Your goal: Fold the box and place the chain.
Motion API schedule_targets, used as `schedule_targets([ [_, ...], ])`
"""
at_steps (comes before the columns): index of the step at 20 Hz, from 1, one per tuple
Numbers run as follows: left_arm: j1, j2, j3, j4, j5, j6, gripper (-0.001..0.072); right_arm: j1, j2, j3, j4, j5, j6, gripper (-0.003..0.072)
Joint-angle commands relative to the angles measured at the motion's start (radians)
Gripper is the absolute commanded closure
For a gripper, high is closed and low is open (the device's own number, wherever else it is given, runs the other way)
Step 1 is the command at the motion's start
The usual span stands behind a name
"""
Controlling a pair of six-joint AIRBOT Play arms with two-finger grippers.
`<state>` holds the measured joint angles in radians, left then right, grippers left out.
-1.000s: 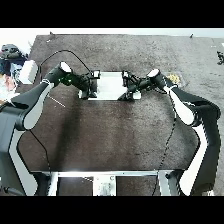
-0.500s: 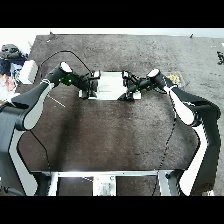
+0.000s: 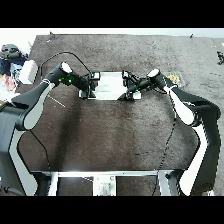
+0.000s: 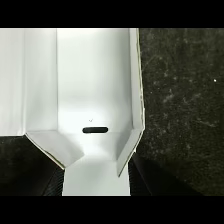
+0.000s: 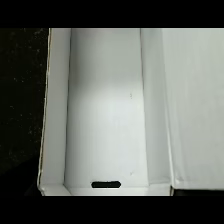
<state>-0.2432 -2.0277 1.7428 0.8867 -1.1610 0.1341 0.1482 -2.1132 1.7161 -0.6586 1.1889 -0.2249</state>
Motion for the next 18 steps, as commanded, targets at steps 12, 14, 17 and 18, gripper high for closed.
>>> schedule_targets([
  [12,0.001,0.0,-0.001,-0.133,-0.002,0.058,0.0556,0.0,0.0,0.001,0.0,0.001,0.0,0.0236],
  [14,0.001,0.0,-0.001,-0.151,-0.014,0.058,0.0556,0.0,0.0,0.001,0.0,0.001,0.0,0.0236],
  [17,0.001,-0.001,-0.001,-0.208,-0.029,0.059,0.0555,0.0,0.0,0.001,0.0,0.001,0.0,0.0236],
  [18,0.001,-0.002,-0.001,-0.21,-0.029,0.058,0.0556,0.0,0.0,0.001,0.0,0.001,0.0,0.0236],
])
